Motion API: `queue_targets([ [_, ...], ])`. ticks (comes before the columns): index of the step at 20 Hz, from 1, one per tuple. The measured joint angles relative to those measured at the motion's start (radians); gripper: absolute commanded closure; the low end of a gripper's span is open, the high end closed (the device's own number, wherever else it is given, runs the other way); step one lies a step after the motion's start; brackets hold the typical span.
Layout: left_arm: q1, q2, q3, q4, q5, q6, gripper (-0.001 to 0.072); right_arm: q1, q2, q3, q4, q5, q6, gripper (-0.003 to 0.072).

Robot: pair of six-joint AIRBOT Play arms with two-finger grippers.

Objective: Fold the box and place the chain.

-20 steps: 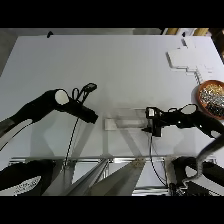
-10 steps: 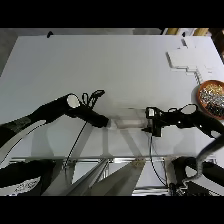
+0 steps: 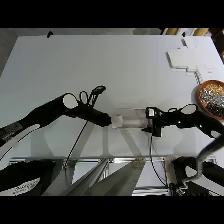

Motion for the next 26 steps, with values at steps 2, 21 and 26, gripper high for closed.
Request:
queue_targets([
  [2,-0.009,0.002,0.000,-0.001,0.008,0.000,0.0543,0.000,0.000,0.000,0.000,0.000,0.000,0.0368],
  [21,-0.064,0.002,0.055,0.046,0.044,-0.032,0.0360,0.000,0.000,0.000,0.000,0.000,0.000,0.0368],
  [26,-0.100,-0.015,0.092,0.122,0.073,-0.115,0.0360,0.000,0.000,0.000,0.000,0.000,0.000,0.0368],
])
